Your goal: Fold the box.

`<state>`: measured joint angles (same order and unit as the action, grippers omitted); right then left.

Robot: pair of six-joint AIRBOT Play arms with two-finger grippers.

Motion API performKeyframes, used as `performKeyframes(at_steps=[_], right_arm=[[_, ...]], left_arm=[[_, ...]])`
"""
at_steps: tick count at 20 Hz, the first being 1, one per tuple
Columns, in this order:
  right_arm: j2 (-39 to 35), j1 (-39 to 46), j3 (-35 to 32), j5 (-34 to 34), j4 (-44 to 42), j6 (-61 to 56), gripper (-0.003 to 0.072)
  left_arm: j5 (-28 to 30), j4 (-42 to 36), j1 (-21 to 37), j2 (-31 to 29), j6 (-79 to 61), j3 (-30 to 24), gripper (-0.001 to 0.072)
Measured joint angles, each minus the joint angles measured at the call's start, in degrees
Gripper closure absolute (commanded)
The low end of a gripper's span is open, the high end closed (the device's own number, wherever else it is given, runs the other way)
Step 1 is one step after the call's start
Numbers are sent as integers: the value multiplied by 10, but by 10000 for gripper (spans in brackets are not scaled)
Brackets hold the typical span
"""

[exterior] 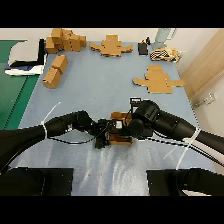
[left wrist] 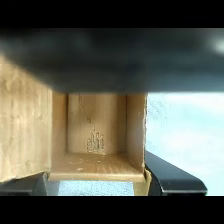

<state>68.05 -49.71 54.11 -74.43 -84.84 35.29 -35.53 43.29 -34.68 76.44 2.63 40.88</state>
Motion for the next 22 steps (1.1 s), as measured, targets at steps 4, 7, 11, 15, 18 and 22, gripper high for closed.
performKeyframes(at_steps=[4, 7, 11, 15, 18, 22], right_arm=[[-3, 0, 0, -14, 0, 4, 354], [-5, 0, 0, -25, 2, 8, 421], [-6, 0, 0, -42, 8, 16, 421], [-7, 0, 0, -52, 13, 24, 421], [-7, 1, 0, -56, 16, 34, 531], [-7, 10, 0, -98, 49, 42, 676]], left_arm=[[0, 0, 0, 0, 0, 0, 186], [0, 0, 0, 0, 0, 0, 186], [0, 0, 0, 0, 0, 0, 186], [0, 0, 0, 0, 0, 0, 186], [0, 0, 0, 0, 0, 0, 186], [0, 0, 0, 0, 0, 0, 186]])
